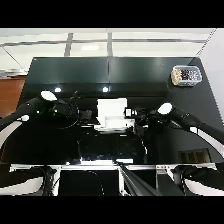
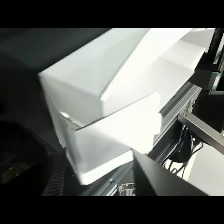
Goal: Fold the box and place the chain.
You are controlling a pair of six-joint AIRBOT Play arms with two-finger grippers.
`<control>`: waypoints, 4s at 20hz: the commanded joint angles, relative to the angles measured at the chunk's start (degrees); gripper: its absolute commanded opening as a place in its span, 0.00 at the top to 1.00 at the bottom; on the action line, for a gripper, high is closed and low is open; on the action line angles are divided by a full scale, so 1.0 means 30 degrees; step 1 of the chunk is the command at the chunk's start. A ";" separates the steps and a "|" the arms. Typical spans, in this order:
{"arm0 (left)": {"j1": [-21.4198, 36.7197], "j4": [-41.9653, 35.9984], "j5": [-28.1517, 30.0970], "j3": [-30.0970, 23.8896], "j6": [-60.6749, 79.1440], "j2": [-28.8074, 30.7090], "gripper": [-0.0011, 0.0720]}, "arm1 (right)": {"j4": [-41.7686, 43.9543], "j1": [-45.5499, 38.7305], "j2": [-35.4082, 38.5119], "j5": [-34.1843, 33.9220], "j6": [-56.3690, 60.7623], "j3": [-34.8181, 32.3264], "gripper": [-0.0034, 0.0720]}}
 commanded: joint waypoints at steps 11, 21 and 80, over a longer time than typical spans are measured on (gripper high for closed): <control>-0.3985 0.5333 0.2084 0.3169 -0.8058 0.0000 0.36 | -0.0007 0.0022 -0.0015 0.0007 0.0000 -0.0015 0.66; -0.6353 1.1395 0.3570 0.3264 -1.4928 -0.0007 0.36 | -0.0007 0.0022 -0.0015 0.0007 0.0000 -0.0015 0.66; -0.9865 1.6837 0.1137 0.6324 -2.1136 -0.2302 0.95 | -0.3184 -0.0058 0.2259 0.0714 0.2499 -0.0007 0.00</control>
